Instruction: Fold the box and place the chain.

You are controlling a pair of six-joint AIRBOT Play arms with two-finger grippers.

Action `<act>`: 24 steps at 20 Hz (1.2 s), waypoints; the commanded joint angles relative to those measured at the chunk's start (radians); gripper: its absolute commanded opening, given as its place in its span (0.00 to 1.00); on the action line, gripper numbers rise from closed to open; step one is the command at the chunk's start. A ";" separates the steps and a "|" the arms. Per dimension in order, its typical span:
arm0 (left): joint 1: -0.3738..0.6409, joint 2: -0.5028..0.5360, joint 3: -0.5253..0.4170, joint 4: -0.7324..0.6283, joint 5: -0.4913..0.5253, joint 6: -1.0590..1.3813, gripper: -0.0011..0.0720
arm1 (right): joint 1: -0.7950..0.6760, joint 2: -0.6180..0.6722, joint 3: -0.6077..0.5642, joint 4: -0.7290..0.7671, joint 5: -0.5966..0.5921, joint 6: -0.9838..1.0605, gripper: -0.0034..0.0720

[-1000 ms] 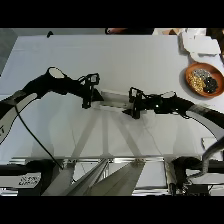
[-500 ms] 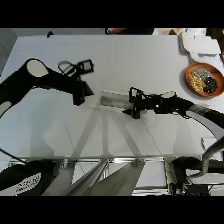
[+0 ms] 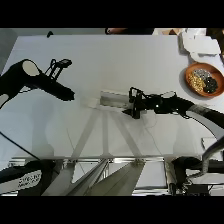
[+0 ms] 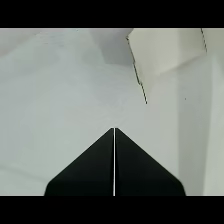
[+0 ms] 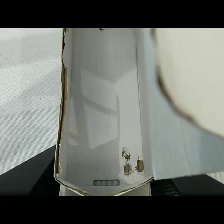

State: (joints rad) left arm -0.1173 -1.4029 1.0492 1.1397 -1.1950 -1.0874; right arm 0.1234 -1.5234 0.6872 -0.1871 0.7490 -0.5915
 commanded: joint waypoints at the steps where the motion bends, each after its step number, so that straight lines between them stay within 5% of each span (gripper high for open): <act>1: 0.032 -0.097 0.000 -0.132 0.061 -0.039 0.02 | 0.000 0.000 0.000 0.000 0.000 0.000 0.65; 10: 0.035 -0.220 0.000 -0.423 0.011 0.073 0.02 | 0.000 0.000 0.000 0.000 0.000 0.000 0.65; 24: -0.014 -0.220 0.000 -0.394 -0.020 0.146 0.02 | 0.000 0.000 0.000 0.000 0.000 0.000 0.65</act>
State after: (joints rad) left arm -0.1081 -1.6230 1.0492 0.7265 -1.2037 -0.9642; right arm 0.1234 -1.5234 0.6872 -0.1871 0.7490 -0.5919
